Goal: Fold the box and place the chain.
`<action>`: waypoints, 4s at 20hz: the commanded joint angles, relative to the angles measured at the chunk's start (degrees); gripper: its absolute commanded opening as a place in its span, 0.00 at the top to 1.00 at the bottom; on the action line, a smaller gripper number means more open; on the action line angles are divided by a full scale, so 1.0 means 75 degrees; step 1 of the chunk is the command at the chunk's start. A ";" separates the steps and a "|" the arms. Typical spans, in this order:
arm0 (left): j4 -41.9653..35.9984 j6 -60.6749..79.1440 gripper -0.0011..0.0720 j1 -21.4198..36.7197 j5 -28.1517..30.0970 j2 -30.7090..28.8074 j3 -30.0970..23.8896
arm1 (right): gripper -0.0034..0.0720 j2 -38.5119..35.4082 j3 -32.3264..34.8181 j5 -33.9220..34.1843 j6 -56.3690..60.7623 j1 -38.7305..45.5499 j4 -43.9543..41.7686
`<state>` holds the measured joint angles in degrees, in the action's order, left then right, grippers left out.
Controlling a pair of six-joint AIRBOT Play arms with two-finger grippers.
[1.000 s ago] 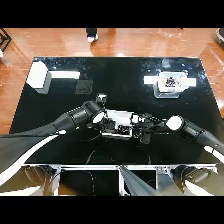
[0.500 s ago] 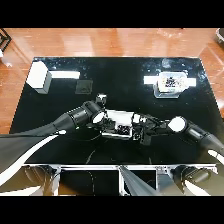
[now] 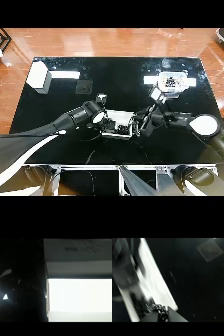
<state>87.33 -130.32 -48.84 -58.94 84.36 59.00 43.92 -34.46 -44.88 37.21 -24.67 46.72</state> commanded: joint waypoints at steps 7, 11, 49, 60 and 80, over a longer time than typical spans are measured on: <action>0.0003 0.0003 0.95 0.0000 0.0000 0.0000 0.0000 | 0.94 -0.0262 -0.2311 -0.0705 0.1413 0.0003 -0.2372; 0.0003 0.0006 0.95 -0.0003 -0.0003 0.0000 0.0000 | 0.94 -0.0122 -0.2317 -0.0358 0.1259 -0.0012 -0.3089; -0.0356 0.0982 0.11 0.0219 -0.0804 -0.0262 0.0755 | 0.00 -0.0137 -0.0338 -0.4173 0.3203 0.4415 -0.1192; 0.0513 0.3483 0.12 0.2792 -0.1754 -0.4698 -0.0796 | 0.00 0.0449 -0.1428 -0.1486 0.4788 0.2926 0.0093; -0.4479 0.6560 0.12 0.5607 -0.0618 -0.5152 -0.3255 | 0.00 0.4578 -0.4395 -0.3899 0.1725 -0.0058 0.1142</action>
<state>54.08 -81.56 -6.85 -64.03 45.76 34.68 78.08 -67.31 -69.93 56.40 -24.88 56.27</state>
